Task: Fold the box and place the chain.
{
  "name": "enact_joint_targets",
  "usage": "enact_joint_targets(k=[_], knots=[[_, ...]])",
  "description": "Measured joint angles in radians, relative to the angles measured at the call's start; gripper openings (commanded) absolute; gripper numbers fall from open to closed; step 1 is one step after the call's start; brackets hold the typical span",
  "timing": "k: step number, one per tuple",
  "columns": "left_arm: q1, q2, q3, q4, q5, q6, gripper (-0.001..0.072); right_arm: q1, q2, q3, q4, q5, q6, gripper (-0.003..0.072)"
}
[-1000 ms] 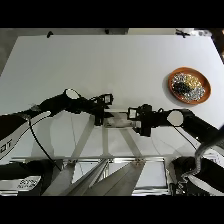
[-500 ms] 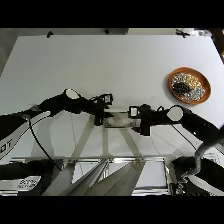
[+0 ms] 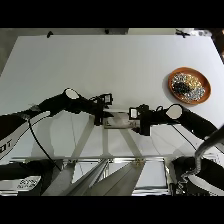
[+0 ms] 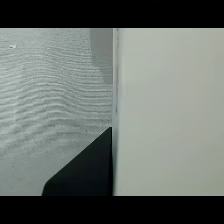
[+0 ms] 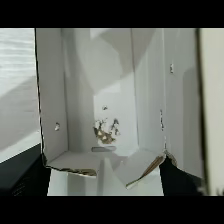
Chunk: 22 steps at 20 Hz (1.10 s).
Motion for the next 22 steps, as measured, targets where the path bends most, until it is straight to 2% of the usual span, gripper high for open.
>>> enact_joint_targets(k=[10, 22], knots=[[-0.001, 0.0, 0.0, -0.001, -0.001, 0.0, 0.001, 0.0, -0.05, 0.0, 0.035, 0.027, -0.056, 0.0682], [-0.001, 0.0, 0.0, -0.003, 0.004, -0.003, 0.001, 0.0, -0.052, 0.0, 0.037, -0.027, -0.103, 0.064]])
